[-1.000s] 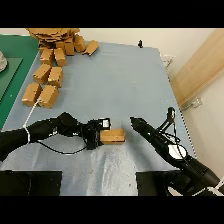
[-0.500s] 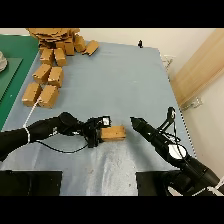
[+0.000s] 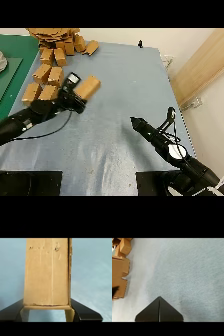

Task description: Fold the box.

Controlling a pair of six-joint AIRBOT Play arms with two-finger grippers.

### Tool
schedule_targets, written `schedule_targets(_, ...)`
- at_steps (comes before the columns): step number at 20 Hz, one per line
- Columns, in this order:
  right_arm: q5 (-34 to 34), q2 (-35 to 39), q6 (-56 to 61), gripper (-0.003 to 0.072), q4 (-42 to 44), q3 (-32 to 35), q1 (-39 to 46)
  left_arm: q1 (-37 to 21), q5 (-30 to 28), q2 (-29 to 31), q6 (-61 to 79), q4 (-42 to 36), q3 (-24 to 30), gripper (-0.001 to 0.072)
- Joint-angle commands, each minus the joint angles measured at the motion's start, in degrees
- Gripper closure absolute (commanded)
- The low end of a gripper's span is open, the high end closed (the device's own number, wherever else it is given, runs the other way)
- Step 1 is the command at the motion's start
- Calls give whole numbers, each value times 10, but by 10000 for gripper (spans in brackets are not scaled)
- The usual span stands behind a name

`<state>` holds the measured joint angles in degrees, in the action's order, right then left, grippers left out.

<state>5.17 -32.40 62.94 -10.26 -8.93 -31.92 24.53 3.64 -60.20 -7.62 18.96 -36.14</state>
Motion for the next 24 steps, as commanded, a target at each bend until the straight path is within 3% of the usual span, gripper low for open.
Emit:
schedule_targets(1,3,0,0,683,0,0,0,-104,53,83,-47,-7,20,464)
schedule_targets(3,3,0,0,683,0,0,1,-164,159,142,-125,57,51,465)
schedule_targets(7,3,0,0,684,-1,-1,1,-295,398,248,-572,556,84,484)
schedule_targets(9,3,0,0,683,-1,-1,1,-350,491,292,-625,684,84,483)
schedule_targets(12,3,0,0,683,-1,-1,1,-421,551,341,-625,737,85,483)
schedule_targets(14,3,0,0,683,-1,-1,1,-449,541,342,-625,749,87,483)
schedule_targets(20,2,0,0,683,-2,-1,1,-450,463,291,-622,710,97,483)
schedule_targets(24,3,0,0,683,-5,-1,1,-426,449,253,-552,638,97,482)
